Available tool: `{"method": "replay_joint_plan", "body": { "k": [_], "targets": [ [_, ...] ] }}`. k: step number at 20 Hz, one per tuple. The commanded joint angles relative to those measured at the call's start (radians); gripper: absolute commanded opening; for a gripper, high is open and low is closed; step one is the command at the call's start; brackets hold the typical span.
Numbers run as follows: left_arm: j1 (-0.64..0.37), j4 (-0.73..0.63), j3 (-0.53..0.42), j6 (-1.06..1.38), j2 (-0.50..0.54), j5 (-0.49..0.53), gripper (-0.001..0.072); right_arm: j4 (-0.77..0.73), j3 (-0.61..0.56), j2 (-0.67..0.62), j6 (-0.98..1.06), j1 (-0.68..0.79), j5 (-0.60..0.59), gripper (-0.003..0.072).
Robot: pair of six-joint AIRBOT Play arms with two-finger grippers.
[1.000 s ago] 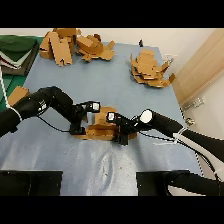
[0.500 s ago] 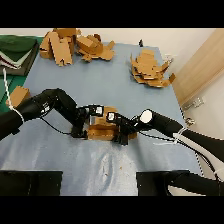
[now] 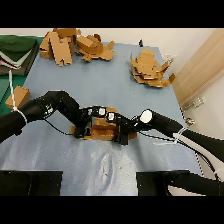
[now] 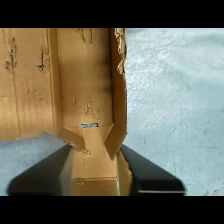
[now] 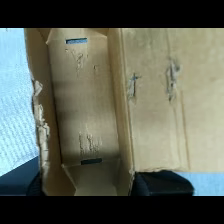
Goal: Fold the box.
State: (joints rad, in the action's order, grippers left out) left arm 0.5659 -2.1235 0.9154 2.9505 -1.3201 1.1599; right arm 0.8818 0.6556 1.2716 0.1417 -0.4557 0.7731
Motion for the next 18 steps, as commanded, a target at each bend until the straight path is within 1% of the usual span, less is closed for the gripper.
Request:
{"method": "replay_joint_plan", "body": {
  "k": [1, 5, 6, 7, 12, 18],
  "targets": [
    [0.002, 0.01, 0.0, -0.011, -0.001, -0.016, 0.0284, 0.0, 0.0, 0.001, 0.0, 0.0, 0.0, 0.0586],
    [0.002, 0.007, 0.0, -0.011, -0.001, -0.025, 0.0282, 0.0, 0.0, 0.001, 0.0, 0.0, 0.0, 0.0586],
    [0.007, 0.006, -0.001, -0.011, -0.001, -0.037, 0.0259, 0.0, 0.0, 0.0, 0.0, 0.0, 0.0, 0.0586],
    [0.014, 0.007, -0.001, -0.007, -0.001, -0.041, 0.0102, 0.0, 0.0, 0.001, 0.0, 0.0, 0.0, 0.0585],
    [0.057, 0.007, 0.0, -0.008, -0.022, -0.073, 0.0104, 0.0, 0.0, 0.001, 0.0, 0.0, 0.001, 0.0586],
    [0.058, -0.016, 0.0, -0.012, -0.032, -0.106, 0.0105, 0.0, 0.0, 0.001, 0.0, 0.0, 0.001, 0.0586]
  ]
}}
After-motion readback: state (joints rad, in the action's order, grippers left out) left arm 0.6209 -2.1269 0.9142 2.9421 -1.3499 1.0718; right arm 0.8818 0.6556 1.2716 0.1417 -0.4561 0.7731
